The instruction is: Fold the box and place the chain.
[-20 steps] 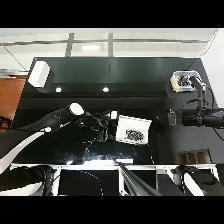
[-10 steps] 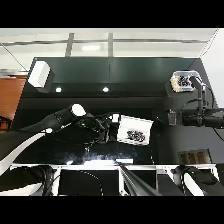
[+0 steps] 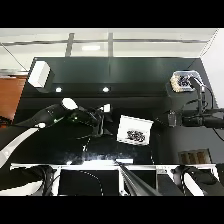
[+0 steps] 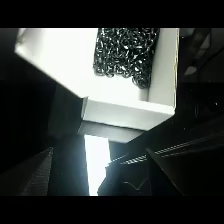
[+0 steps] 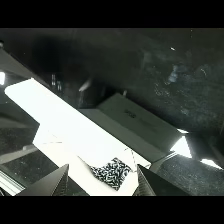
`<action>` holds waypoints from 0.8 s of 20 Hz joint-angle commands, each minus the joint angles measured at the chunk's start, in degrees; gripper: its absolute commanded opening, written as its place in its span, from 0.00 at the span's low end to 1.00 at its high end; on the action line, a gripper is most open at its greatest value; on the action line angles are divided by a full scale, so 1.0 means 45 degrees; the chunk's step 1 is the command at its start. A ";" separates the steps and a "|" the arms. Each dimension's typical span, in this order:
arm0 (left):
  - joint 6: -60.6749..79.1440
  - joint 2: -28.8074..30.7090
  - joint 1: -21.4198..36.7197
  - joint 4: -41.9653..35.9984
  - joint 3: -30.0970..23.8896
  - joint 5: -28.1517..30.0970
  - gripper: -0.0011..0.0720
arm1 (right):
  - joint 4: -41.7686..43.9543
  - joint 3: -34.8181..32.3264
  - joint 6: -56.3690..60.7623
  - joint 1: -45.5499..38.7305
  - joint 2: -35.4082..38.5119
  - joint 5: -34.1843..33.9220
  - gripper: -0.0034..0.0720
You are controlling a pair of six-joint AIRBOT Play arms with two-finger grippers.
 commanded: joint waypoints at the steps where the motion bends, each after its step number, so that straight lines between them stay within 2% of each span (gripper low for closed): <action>1: 0.1472 -0.0087 0.0408 -0.1452 0.0024 -0.0894 0.97 | 0.0000 0.0005 0.0005 0.0015 0.0015 0.0015 0.71; 2: 0.1481 -0.0107 0.0199 -0.1904 0.0029 -0.0835 0.98 | 0.0000 0.0005 0.0005 0.0015 0.0015 0.0015 0.71; 16: 0.1010 -0.0695 -0.0831 -0.1360 0.0121 -0.0418 0.97 | 0.0000 0.0005 0.0005 0.0015 0.0015 0.0019 0.71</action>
